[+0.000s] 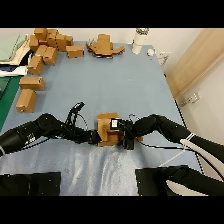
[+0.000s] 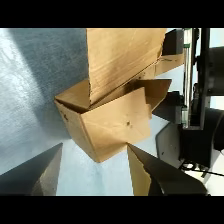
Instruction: Fold the box.
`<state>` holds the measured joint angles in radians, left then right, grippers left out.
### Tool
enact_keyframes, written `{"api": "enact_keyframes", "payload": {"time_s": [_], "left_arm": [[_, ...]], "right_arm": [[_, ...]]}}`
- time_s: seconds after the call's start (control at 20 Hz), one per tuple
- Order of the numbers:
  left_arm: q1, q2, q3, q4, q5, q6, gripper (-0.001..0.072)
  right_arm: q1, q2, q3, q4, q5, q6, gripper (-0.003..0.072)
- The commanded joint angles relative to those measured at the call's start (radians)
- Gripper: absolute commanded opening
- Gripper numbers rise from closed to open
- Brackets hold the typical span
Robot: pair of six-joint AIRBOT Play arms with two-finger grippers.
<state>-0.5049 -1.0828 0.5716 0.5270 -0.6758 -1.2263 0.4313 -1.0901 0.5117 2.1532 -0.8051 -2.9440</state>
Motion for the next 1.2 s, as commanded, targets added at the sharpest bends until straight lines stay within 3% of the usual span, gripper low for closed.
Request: {"api": "enact_keyframes", "payload": {"time_s": [0.0,0.2,0.3,0.7,1.15], "left_arm": [[0.000,-0.034,0.000,-0.083,0.052,0.059,0.0627],[-0.003,-0.035,0.001,-0.085,0.083,-0.016,0.0624],[-0.013,-0.042,0.006,-0.040,0.091,-0.106,0.0587],[-0.176,-0.133,0.200,0.570,0.031,-0.676,0.0587],[-0.249,-0.268,0.377,0.741,-0.124,-0.871,0.0587]], "right_arm": [[0.000,0.000,0.000,0.000,0.000,0.000,0.0510],[0.000,0.000,0.000,0.000,0.000,0.000,0.0509],[0.000,0.000,0.000,0.000,0.000,0.000,0.0509],[0.000,0.000,0.000,0.000,0.000,0.000,0.0509],[0.000,0.000,0.000,0.000,0.000,0.000,0.0509]]}}
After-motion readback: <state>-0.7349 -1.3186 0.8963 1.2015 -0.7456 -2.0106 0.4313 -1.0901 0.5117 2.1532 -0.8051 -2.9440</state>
